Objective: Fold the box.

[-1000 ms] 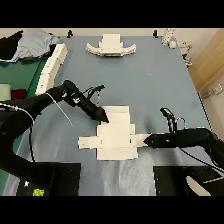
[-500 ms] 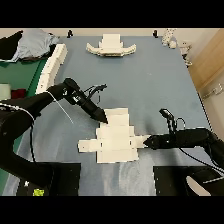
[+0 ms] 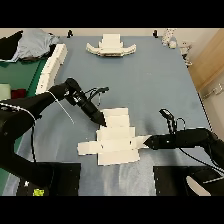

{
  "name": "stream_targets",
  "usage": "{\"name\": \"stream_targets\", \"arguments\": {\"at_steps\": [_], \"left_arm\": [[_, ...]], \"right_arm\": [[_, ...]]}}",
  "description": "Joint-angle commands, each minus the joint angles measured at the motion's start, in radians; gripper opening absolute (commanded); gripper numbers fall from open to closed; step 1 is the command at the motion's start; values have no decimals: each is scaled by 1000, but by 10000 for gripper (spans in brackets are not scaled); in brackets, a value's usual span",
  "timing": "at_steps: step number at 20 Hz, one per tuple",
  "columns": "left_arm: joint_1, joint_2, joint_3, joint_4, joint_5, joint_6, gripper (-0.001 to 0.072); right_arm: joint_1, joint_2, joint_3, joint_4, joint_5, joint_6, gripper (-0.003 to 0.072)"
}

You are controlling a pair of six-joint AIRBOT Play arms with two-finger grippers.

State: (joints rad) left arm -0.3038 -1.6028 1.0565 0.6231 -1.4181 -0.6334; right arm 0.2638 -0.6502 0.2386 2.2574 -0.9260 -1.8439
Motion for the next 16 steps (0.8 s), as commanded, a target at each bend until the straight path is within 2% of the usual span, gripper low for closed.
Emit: {"name": "stream_targets", "arguments": {"at_steps": [1, 2, 3, 4, 7, 8, 10, 13, 16], "left_arm": [[-9, -2, 1, 1, 29, 14, 54], [-8, -2, 1, 0, 28, 32, 11], [-8, -2, 1, -1, 28, 35, 12], [-8, -2, 1, -2, 28, 41, 12], [-8, -2, 1, -2, 32, 43, 12], [-8, -2, 1, -2, 27, 43, 12], [-8, -1, 2, -3, 16, 59, 11], [-9, 25, 10, -4, 29, 206, 6], [-29, 129, 4, -13, 130, 280, 5]], "right_arm": [[0, 1, 0, -2, 2, 4, -2], [0, 1, 0, -2, 2, 4, -1], [0, 1, 0, -1, 2, 4, 9], [0, 1, 0, -1, 2, 4, 103], [0, 1, 0, -10, 2, 3, 114], [0, 1, 2, -23, 3, 4, 209], [0, 1, 17, -79, 3, 5, 287], [0, 1, 72, -251, 2, 115, 287], [0, 1, 155, -534, 0, 356, 288]]}}
